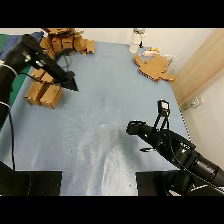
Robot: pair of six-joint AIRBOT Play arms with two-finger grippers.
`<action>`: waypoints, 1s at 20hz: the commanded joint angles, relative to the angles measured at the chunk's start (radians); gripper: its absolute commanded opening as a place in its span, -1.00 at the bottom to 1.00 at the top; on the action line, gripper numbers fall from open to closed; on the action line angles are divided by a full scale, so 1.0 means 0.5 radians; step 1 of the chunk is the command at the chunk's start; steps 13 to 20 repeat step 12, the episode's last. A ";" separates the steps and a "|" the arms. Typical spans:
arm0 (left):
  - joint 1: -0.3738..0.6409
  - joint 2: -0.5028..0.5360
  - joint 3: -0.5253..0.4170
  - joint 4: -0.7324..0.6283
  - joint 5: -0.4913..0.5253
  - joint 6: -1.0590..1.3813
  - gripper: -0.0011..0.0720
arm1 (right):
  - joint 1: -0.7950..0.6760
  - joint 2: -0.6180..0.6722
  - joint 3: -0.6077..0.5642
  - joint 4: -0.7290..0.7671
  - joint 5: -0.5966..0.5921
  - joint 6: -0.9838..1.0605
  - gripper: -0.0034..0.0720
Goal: Fold the box.
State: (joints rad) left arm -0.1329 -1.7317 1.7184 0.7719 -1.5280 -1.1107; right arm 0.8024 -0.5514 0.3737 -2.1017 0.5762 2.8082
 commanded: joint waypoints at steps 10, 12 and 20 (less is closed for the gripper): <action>-0.488 0.001 0.001 -0.095 -0.205 -0.009 -0.94 | 0.002 -0.006 0.002 0.017 -0.016 0.001 -0.91; -0.488 0.001 0.001 -0.095 -0.205 -0.009 -0.94 | 0.002 -0.006 0.002 0.017 -0.017 0.001 -0.91; -0.488 0.001 0.001 -0.095 -0.205 -0.009 -0.94 | 0.002 -0.006 0.002 0.017 -0.017 0.001 -0.91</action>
